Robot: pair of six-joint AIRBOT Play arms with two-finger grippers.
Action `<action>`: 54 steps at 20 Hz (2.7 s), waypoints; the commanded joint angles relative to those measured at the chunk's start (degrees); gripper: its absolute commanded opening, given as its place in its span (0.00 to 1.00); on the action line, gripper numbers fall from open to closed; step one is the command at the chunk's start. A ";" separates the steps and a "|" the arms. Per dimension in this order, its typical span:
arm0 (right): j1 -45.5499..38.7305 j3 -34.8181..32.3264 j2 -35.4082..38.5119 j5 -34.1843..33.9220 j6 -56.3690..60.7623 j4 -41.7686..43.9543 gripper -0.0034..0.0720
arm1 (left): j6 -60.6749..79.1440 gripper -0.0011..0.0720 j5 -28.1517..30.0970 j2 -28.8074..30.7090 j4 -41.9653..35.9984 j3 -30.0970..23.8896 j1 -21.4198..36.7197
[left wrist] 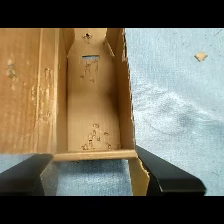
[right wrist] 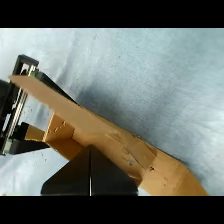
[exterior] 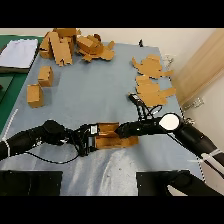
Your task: Fold the box.
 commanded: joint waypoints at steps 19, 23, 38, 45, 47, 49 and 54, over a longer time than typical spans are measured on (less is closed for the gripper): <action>0.07 1.70 -12.79 -6.67 -4.57 5.73 0.05 | 0.07 0.73 -3.96 0.00 5.49 1.20 0.04; 0.07 -2.60 -15.63 -9.94 -7.52 8.59 0.05 | 0.04 0.73 -2.89 0.00 5.05 1.20 0.04; -1.46 -2.71 2.58 -10.58 -4.35 -6.34 0.05 | -0.11 0.73 -2.36 0.00 5.07 1.18 0.04; -0.17 -2.51 17.51 16.59 -13.16 -22.88 0.45 | -0.09 0.73 -1.53 0.00 5.11 1.18 0.04; 3.30 -4.22 17.27 19.67 -15.58 -22.93 0.60 | -0.09 0.73 -1.53 0.00 5.09 1.18 0.04; 8.13 -8.04 16.41 17.31 -20.09 -23.89 0.69 | -0.09 0.73 -1.53 0.00 5.09 1.18 0.02; 13.35 -11.63 10.97 -1.40 -20.41 -27.58 0.69 | -0.09 0.73 -1.66 0.00 5.09 1.18 0.02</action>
